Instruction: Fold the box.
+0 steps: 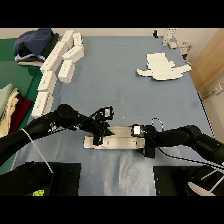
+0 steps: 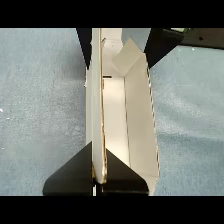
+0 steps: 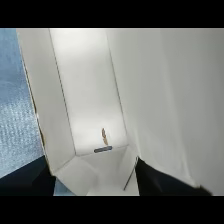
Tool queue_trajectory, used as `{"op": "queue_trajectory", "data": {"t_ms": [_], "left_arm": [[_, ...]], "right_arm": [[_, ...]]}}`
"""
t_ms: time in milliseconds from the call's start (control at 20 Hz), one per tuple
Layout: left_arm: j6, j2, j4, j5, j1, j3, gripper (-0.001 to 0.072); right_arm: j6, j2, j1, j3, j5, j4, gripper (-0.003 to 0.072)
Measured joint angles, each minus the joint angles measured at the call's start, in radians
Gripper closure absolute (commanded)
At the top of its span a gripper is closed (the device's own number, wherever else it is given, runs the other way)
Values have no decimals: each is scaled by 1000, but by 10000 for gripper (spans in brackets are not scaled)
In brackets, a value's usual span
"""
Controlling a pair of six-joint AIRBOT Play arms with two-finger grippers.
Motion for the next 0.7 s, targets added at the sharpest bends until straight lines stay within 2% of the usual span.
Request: {"op": "queue_trajectory", "data": {"t_ms": [350, 700], "left_arm": [[0, 0, 0, -1, 0, 0, 698], [0, 0, 0, 0, 0, 0, 698]], "right_arm": [[-165, -53, -19, 0, 26, 85, -20], [-269, -79, -67, 0, 2, 133, -20]]}}
